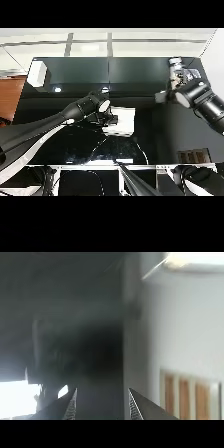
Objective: Fold the box and place the chain.
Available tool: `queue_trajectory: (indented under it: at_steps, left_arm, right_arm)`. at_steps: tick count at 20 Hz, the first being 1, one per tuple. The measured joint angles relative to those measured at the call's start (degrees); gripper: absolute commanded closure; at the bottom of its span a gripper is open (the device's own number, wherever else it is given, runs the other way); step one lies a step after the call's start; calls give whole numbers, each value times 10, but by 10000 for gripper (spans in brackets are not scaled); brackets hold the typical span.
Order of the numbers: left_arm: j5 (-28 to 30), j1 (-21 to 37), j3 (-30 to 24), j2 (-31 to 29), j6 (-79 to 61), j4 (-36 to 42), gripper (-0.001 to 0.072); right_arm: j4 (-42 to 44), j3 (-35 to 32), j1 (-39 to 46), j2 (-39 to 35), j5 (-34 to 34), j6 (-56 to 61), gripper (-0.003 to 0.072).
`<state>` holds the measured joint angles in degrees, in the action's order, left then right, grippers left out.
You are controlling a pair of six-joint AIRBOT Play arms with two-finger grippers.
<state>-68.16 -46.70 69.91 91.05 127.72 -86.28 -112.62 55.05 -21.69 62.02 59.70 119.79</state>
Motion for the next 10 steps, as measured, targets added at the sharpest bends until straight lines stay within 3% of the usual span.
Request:
queue_trajectory:
  at_steps: [1, 6, 10]
  left_arm:
    - [0, 0, 0, 0, 0, 0, 682]
    - [0, 0, 0, 0, 0, 0, 682]
    - [0, 0, 0, 0, 0, 0, 682]
  right_arm:
    - [-12, -11, 33, 5, -41, 9, 13]
    - [5, -15, 160, 88, -176, 32, -16]
    - [73, 118, 246, 198, -172, 9, -14]
